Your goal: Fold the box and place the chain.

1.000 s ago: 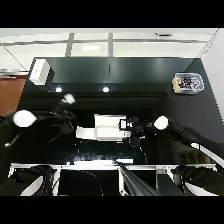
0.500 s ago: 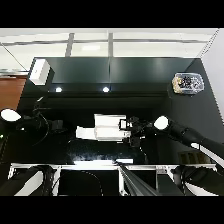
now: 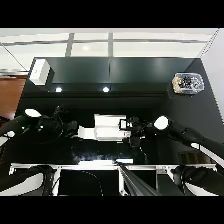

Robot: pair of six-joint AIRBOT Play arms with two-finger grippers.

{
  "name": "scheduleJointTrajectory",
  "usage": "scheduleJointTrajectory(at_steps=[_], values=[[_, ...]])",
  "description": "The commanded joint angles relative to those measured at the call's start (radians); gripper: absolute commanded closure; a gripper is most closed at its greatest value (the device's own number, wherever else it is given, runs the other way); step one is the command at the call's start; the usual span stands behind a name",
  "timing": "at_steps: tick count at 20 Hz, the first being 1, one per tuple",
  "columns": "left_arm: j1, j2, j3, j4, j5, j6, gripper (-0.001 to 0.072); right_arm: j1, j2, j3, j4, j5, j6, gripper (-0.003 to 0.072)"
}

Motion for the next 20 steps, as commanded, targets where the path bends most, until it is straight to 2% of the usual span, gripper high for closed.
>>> scheduleJointTrajectory(at_steps=[1, 5, 6, 7, 8, 9, 10, 15, 20], values=[[-0.061, -0.016, 0.000, -0.110, 0.021, 0.105, 0.0679, 0.000, 0.000, 0.000, 0.000, 0.000, 0.000, 0.0504], [-0.053, -0.015, 0.001, -0.125, 0.018, 0.143, 0.0678, 0.000, 0.000, 0.000, 0.000, 0.000, 0.000, 0.0504], [-0.053, -0.015, 0.005, -0.136, 0.003, 0.171, 0.0656, 0.000, 0.000, 0.000, 0.000, 0.000, 0.000, 0.0505], [-0.053, -0.015, 0.011, -0.153, -0.011, 0.192, 0.0557, 0.000, 0.000, 0.000, 0.000, 0.000, 0.000, 0.0505], [-0.053, -0.015, 0.019, -0.173, -0.025, 0.213, 0.0390, 0.000, 0.000, 0.000, 0.000, 0.000, 0.000, 0.0505], [-0.053, -0.015, 0.029, -0.184, -0.031, 0.219, 0.0144, 0.000, 0.000, 0.000, 0.000, 0.000, 0.000, 0.0504], [-0.053, -0.015, 0.045, -0.185, -0.043, 0.219, 0.0003, 0.000, 0.000, 0.000, 0.000, 0.000, 0.000, 0.0505], [-0.079, -0.015, 0.119, -0.180, -0.105, 0.217, 0.0006, 0.000, 0.000, 0.000, 0.000, 0.000, 0.000, 0.0505], [-0.204, -0.010, 0.183, -0.065, -0.097, 0.132, 0.0040, 0.000, 0.000, 0.000, 0.000, 0.000, 0.000, 0.0505]])
